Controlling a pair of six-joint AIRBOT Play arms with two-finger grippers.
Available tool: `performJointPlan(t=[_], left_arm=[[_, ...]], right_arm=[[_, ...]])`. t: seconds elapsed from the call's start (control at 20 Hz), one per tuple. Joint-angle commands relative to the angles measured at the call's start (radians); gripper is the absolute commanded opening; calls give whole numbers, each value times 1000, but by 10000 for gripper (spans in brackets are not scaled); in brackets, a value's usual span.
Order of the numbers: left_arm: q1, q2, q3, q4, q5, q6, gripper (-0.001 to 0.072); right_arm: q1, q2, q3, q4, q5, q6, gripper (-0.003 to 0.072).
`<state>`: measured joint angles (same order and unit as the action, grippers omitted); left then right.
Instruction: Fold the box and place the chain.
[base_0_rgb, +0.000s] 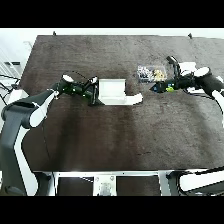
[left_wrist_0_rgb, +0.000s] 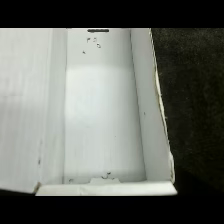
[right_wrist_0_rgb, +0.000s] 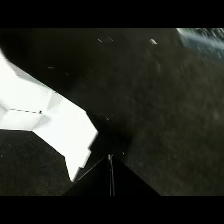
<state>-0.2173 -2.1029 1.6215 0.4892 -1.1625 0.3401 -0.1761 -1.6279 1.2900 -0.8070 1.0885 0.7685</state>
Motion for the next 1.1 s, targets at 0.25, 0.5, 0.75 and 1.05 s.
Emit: performJointPlan(t=[0.25, 0.5, 0.75, 1.05], left_arm=[[0, 0, 0, 0, 0, 1, 350], [0, 0, 0, 0, 0, 1, 350], [0, 0, 0, 0, 0, 1, 350], [0, 0, 0, 0, 0, 0, 350]], right_arm=[[19, -156, -47, 143, 3, 122, 15], [121, -201, -46, 252, 3, 123, 16], [181, -198, 27, 264, 31, 111, 16], [181, -143, 68, 272, 31, 115, 57]])
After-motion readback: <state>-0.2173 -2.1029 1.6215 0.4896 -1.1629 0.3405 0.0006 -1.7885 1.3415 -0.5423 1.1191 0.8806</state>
